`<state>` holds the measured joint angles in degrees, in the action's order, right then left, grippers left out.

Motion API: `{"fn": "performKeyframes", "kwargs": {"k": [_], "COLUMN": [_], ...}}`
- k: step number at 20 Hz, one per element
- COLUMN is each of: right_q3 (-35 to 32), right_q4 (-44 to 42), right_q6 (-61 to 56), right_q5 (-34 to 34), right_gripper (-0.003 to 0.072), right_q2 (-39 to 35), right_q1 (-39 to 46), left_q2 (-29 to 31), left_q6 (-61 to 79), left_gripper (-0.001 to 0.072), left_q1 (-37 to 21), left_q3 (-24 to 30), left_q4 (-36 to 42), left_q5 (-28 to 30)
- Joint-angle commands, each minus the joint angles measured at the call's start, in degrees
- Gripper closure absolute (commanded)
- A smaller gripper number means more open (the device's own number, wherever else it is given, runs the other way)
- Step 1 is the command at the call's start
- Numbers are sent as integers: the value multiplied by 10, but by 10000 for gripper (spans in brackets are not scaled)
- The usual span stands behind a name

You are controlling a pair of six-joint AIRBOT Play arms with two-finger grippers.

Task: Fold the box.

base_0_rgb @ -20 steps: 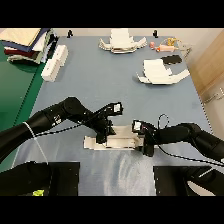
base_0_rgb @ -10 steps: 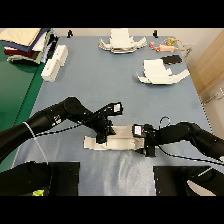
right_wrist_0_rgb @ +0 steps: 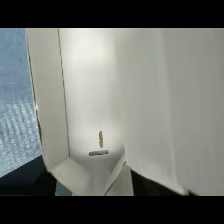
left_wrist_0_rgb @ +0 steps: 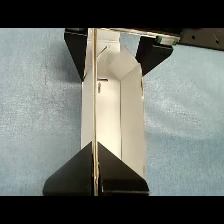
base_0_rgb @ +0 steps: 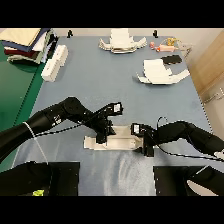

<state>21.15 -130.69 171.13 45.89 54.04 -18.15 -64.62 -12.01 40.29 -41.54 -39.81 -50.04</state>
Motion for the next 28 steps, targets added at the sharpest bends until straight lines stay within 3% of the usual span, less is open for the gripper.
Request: {"fn": "performKeyframes", "kwargs": {"k": [1, 28], "right_q3": [0, 0], "right_q4": [-3, 15], "right_q6": [9, 9], "right_q5": [9, 7], "right_gripper": [162, 172], "right_q2": [3, 3], "right_q1": [4, 3], "left_q2": [0, 0], "left_q6": [0, 0], "left_gripper": [695, 695], "left_q1": [0, 0], "left_q3": [-1, -1], "left_q4": [0, 14], "left_q5": [0, 1]}}
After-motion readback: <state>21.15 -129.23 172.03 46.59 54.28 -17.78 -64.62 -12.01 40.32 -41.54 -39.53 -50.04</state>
